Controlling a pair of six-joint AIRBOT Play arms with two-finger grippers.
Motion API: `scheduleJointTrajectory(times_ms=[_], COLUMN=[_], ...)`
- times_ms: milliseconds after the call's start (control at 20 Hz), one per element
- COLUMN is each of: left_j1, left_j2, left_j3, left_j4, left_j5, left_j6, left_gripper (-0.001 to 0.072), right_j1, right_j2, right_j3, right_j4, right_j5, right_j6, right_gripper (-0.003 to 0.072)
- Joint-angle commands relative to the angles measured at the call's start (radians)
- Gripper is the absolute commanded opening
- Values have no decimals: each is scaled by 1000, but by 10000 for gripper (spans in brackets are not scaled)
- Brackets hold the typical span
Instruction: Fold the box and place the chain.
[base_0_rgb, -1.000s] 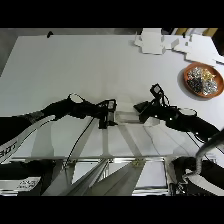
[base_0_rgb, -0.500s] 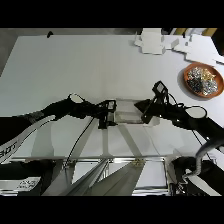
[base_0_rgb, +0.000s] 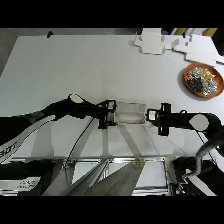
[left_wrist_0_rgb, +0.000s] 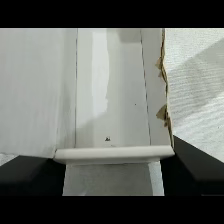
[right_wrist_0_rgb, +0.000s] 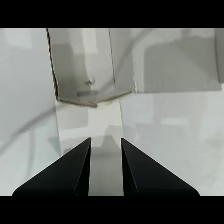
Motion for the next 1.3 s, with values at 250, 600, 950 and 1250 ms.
scheduleJointTrajectory(times_ms=[250, 600, 950, 1250], left_j1=[0, 0, 0, 0], left_j2=[0, 0, 0, 0], left_j3=[0, 0, 0, 0], left_j4=[0, 0, 0, 0], left_j5=[0, 0, 0, 0], left_j6=[0, 0, 0, 0], left_gripper=[154, 154, 154, 154], right_j1=[-39, -39, -37, -38], right_j2=[-189, -222, -259, -299], right_j3=[-1, -1, -1, -1], right_j4=[254, 411, 489, 548], right_j5=[-40, -61, 27, 5], right_j6=[-321, -373, -372, -373], right_gripper=[209, 171, 52, 347])
